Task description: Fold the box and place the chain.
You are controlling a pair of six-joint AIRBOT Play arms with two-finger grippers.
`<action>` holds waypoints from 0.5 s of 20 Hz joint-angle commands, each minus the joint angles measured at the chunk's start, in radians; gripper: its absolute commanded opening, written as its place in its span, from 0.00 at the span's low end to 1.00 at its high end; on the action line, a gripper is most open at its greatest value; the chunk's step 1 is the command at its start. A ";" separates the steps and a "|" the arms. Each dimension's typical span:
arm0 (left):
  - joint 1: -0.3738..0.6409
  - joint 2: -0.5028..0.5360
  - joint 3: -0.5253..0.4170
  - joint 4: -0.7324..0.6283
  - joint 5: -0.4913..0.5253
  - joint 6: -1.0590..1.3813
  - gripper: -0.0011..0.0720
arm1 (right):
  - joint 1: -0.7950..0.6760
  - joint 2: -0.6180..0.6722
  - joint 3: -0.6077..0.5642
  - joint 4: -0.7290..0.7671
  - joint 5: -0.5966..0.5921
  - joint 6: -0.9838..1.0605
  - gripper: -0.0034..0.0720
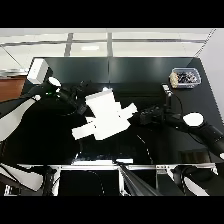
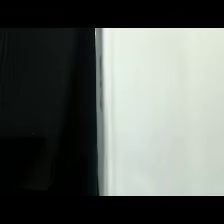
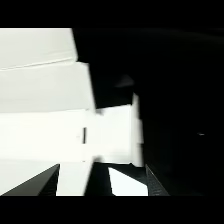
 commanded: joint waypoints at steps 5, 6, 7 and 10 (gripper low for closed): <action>-0.049 0.132 -0.113 -0.056 0.143 0.090 0.05 | -0.141 0.018 0.104 -0.271 0.108 -0.001 0.83; -0.068 0.173 -0.158 -0.085 0.218 0.147 0.05 | -0.152 0.018 0.106 -0.280 0.106 -0.001 0.83; -0.092 0.206 -0.184 -0.082 0.262 0.217 0.05 | -0.160 0.018 0.106 -0.279 0.108 -0.001 0.83; -0.172 0.240 -0.180 0.001 0.277 0.473 0.05 | -0.158 0.018 0.106 -0.191 0.103 0.000 0.83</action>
